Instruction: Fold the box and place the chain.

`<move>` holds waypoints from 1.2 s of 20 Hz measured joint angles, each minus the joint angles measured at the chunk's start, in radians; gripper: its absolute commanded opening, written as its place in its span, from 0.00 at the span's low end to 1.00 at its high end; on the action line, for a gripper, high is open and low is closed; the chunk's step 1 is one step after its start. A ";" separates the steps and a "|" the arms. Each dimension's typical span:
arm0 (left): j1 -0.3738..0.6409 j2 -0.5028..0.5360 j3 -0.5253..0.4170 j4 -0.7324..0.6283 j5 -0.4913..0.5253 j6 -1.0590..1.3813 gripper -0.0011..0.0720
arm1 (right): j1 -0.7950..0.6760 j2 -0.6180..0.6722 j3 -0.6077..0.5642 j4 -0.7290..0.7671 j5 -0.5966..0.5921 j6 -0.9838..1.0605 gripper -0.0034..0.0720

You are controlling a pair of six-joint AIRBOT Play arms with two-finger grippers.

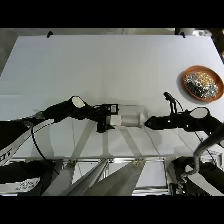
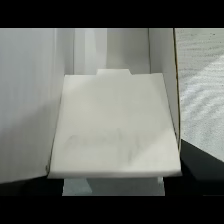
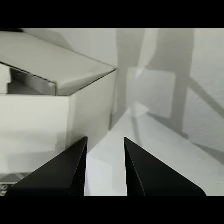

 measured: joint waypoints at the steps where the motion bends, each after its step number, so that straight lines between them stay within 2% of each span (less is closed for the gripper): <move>1: 0.000 0.000 0.000 0.000 0.000 0.000 0.54 | 0.000 0.000 0.000 0.013 0.009 -0.009 0.42; 13: 0.000 0.000 0.000 0.000 0.000 0.000 0.54 | 0.000 0.087 0.005 0.053 0.065 -0.034 0.43; 16: 0.000 0.000 0.000 0.000 0.000 0.000 0.54 | 0.000 0.095 0.005 0.054 0.072 -0.034 0.62; 19: 0.000 0.000 0.000 0.000 0.000 0.000 0.54 | 0.017 0.097 0.005 0.053 0.055 -0.030 0.62; 24: 0.000 0.000 0.000 0.000 0.000 0.000 0.54 | 0.120 0.098 0.039 0.038 -0.047 0.042 0.61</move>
